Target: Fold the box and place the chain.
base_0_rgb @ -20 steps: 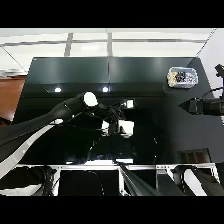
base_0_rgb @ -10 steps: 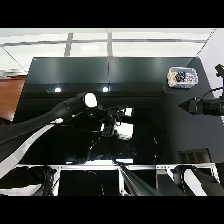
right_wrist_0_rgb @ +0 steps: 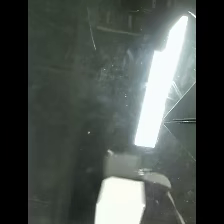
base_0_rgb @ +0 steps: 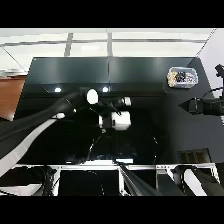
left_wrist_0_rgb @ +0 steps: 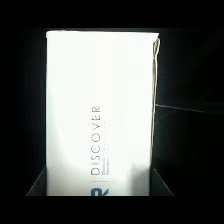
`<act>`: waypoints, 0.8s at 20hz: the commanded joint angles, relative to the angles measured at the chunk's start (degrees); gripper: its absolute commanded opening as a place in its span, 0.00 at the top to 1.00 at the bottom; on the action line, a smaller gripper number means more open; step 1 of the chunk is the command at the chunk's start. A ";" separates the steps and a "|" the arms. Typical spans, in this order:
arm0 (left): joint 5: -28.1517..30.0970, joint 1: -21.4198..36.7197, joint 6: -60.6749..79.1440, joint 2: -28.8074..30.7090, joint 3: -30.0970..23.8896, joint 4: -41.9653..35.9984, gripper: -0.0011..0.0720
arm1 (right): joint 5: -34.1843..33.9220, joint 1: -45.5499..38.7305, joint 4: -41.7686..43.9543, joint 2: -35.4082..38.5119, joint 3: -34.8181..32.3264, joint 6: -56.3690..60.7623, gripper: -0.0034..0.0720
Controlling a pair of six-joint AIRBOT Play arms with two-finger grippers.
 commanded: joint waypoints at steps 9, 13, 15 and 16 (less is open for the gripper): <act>2.36 48.11 -29.88 -9.60 27.56 19.47 0.58 | -1.68 0.22 6.32 0.00 -0.02 1.60 0.93; 1.05 54.36 -29.90 -21.62 41.24 19.45 0.58 | -1.95 0.24 9.86 0.00 -0.02 2.93 0.93; -0.57 54.84 -29.92 -27.21 45.79 18.58 0.58 | -2.56 0.24 10.60 0.00 -0.02 2.93 0.93; -0.98 54.82 -29.94 -29.44 46.99 16.81 0.58 | -3.13 0.24 11.10 0.00 -0.02 2.93 0.93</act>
